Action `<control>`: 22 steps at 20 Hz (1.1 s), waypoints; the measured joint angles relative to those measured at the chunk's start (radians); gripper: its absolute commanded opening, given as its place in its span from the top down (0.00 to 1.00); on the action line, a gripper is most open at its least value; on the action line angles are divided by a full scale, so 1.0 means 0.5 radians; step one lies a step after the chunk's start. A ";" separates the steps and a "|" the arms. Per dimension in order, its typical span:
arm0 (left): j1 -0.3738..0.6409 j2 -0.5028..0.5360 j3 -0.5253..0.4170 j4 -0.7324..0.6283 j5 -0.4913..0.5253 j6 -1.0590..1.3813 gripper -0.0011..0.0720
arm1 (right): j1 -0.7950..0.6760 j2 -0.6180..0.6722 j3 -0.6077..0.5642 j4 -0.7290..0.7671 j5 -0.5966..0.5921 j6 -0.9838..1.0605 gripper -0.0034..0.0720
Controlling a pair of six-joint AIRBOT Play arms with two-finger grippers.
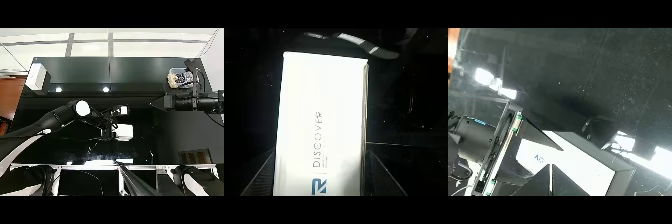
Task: Fold the box and place the chain.
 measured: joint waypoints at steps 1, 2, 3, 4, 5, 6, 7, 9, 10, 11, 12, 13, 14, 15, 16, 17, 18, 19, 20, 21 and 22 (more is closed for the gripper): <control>-0.010 -0.011 0.000 0.002 0.000 0.000 0.02 | 0.000 0.000 0.000 0.000 0.000 0.000 0.94; -0.024 -0.027 0.000 0.003 0.002 0.001 0.02 | 0.000 0.000 0.000 0.000 0.000 0.001 0.94; -0.043 -0.046 -0.001 0.004 0.010 0.000 0.02 | 0.000 0.000 0.000 0.001 0.000 0.000 0.94; -0.065 -0.069 -0.001 0.004 0.040 0.001 0.02 | 0.000 0.000 0.000 0.001 -0.005 0.000 0.94; -0.087 -0.097 0.000 0.005 0.079 0.000 0.02 | 0.000 0.000 0.000 0.001 -0.011 0.000 0.94; -0.107 -0.124 -0.001 0.006 0.111 -0.001 0.02 | 0.000 0.000 0.000 0.001 -0.016 0.001 0.94; -0.121 -0.148 0.000 0.006 0.143 -0.001 0.02 | 0.000 0.000 0.000 0.001 -0.018 0.001 0.94; -0.139 -0.173 0.001 0.024 0.166 -0.006 0.32 | 0.000 0.000 0.000 0.001 -0.025 0.000 0.94; -0.141 -0.172 0.005 0.057 0.172 -0.016 0.50 | 0.000 0.000 0.000 0.001 -0.024 0.001 0.94; -0.137 -0.156 0.008 0.109 0.153 -0.062 0.54 | 0.000 0.000 0.000 0.002 -0.026 0.002 0.94; -0.121 -0.126 0.012 0.187 0.120 -0.120 0.54 | 0.000 0.000 0.000 0.001 -0.026 0.005 0.94; -0.081 -0.079 0.018 0.274 0.077 -0.214 0.54 | 0.000 0.000 0.000 0.002 -0.024 0.011 0.94; -0.013 -0.026 0.021 0.375 0.062 -0.323 0.54 | 0.000 0.000 0.000 0.002 -0.024 0.014 0.94; 0.073 0.026 0.020 0.476 -0.003 -0.423 0.54 | 0.000 0.000 0.000 0.002 -0.022 0.021 0.94; 0.193 0.084 0.014 0.577 -0.101 -0.531 0.54 | 0.000 0.000 0.000 0.002 -0.023 0.025 0.94; 0.349 0.141 0.007 0.671 -0.180 -0.635 0.54 | 0.000 0.000 0.000 0.001 -0.023 0.025 0.94; 0.517 0.192 -0.003 0.757 -0.230 -0.726 0.54 | 0.000 0.000 0.000 0.002 -0.024 0.026 0.94; 0.706 0.234 -0.014 0.831 -0.285 -0.807 0.54 | 0.000 0.000 0.000 0.001 -0.025 0.027 0.94; 0.929 0.272 -0.023 0.881 -0.354 -0.892 0.54 | 0.000 0.000 0.000 0.002 -0.027 0.027 0.94; 1.163 0.299 -0.031 0.911 -0.397 -0.979 0.54 | 0.000 0.000 0.000 0.002 -0.035 0.027 0.94; 1.383 0.315 -0.035 0.935 -0.401 -1.062 0.54 | 0.000 0.000 0.000 0.002 -0.043 0.030 0.94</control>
